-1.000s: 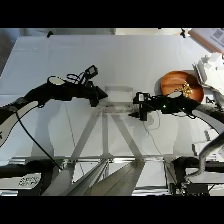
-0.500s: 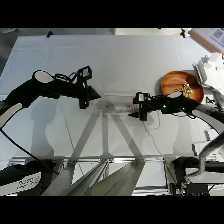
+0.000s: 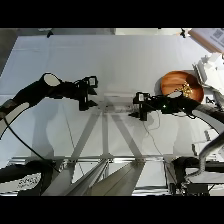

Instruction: Fold the box and place the chain.

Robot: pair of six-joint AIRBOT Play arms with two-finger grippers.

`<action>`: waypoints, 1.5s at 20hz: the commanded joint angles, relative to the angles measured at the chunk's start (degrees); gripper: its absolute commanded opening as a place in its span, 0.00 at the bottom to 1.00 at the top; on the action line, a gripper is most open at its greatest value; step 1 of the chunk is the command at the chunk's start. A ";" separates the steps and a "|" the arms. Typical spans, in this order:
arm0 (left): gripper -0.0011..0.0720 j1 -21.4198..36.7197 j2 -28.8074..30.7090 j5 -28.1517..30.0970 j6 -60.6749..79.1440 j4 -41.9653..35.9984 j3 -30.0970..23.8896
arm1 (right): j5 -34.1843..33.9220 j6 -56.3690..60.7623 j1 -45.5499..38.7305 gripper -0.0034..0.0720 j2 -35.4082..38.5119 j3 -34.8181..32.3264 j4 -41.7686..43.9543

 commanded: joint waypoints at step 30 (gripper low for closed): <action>0.03 -0.13 -6.21 -8.76 22.34 -8.55 0.00 | 0.02 0.02 0.02 0.77 -0.02 0.00 0.02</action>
